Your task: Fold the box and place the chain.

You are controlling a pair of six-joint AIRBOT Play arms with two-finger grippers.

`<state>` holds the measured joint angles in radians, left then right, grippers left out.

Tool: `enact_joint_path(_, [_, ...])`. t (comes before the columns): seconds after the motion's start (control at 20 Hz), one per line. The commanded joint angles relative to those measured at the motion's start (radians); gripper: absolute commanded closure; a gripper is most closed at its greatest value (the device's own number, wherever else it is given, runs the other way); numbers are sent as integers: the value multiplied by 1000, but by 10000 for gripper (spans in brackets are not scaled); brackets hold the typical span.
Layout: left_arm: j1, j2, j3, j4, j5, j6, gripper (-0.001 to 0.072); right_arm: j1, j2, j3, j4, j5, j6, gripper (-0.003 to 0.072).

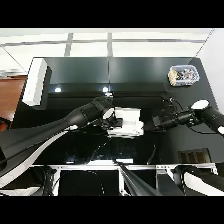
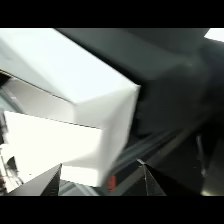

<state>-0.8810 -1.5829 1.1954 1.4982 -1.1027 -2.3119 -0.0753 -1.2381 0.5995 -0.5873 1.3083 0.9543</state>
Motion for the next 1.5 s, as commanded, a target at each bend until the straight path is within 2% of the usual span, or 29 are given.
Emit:
enact_joint_path(0.0, [1,0,1,0,2,0,683,5,0,15,86,32,7,117])
enact_joint_path(0.05, [1,0,1,0,2,0,683,14,0,20,92,19,27,117])
enact_joint_path(0.1, [1,0,1,0,2,0,683,35,2,30,88,6,56,156])
enact_joint_path(0.2, [1,0,1,0,2,0,683,95,6,55,77,-31,111,156])
enact_joint_path(0.35, [1,0,1,0,2,0,683,198,8,101,-29,-114,266,157])
enact_joint_path(0.4, [1,0,1,0,2,0,683,227,8,115,-53,-130,299,266])
enact_joint_path(0.45, [1,0,1,0,2,0,683,258,7,128,-68,-146,322,284])
enact_joint_path(0.55, [1,0,1,0,2,0,683,314,7,147,-125,-191,406,285])
enact_joint_path(0.75, [1,0,1,0,2,0,683,447,7,196,-365,-262,613,285])
enact_joint_path(0.95, [1,0,1,0,2,0,683,566,7,229,-527,-307,787,290])
enact_joint_path(1.1, [1,0,1,0,2,0,683,661,1,231,-713,-362,995,290])
enact_joint_path(1.2, [1,0,1,0,2,0,683,721,-14,238,-830,-357,1145,290])
enact_joint_path(1.45, [1,0,1,2,2,0,683,742,-47,238,-854,-335,1273,292])
